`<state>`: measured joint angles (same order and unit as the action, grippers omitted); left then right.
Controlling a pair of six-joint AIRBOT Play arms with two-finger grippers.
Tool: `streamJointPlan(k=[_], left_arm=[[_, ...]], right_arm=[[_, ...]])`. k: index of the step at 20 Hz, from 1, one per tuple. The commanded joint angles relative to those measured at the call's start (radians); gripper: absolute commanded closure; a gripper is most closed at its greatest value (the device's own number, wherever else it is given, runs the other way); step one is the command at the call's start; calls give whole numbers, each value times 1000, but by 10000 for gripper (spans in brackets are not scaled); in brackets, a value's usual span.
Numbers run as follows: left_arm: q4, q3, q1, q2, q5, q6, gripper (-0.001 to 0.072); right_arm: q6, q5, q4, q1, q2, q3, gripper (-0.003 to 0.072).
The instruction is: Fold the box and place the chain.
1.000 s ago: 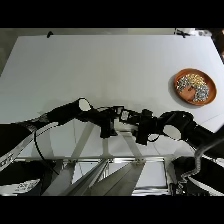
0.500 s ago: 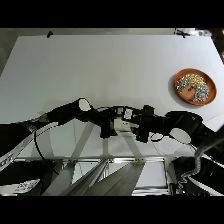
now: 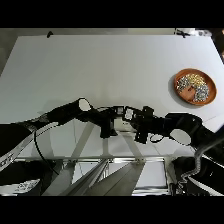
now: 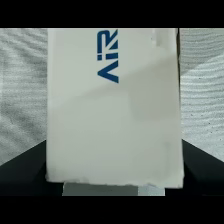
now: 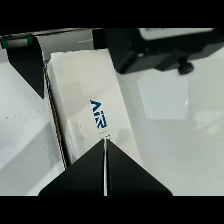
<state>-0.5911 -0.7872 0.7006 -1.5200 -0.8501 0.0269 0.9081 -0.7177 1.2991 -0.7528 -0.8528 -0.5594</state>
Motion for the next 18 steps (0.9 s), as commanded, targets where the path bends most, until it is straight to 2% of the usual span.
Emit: streamJointPlan(k=[1, 4, 10, 18], left_arm=[[0, 0, -1, 1, 0, 0, 499], [0, 0, -1, 1, 0, 0, 499], [0, 0, -1, 1, 0, 0, 499], [0, 0, -1, 1, 0, 0, 499]], right_arm=[[0, 55, -24, -1, -48, 11, 680], [0, 64, -25, -1, -61, 11, 680], [0, -15, -25, -2, -61, 11, 680], [3, -21, -24, -95, -61, 47, 679]])
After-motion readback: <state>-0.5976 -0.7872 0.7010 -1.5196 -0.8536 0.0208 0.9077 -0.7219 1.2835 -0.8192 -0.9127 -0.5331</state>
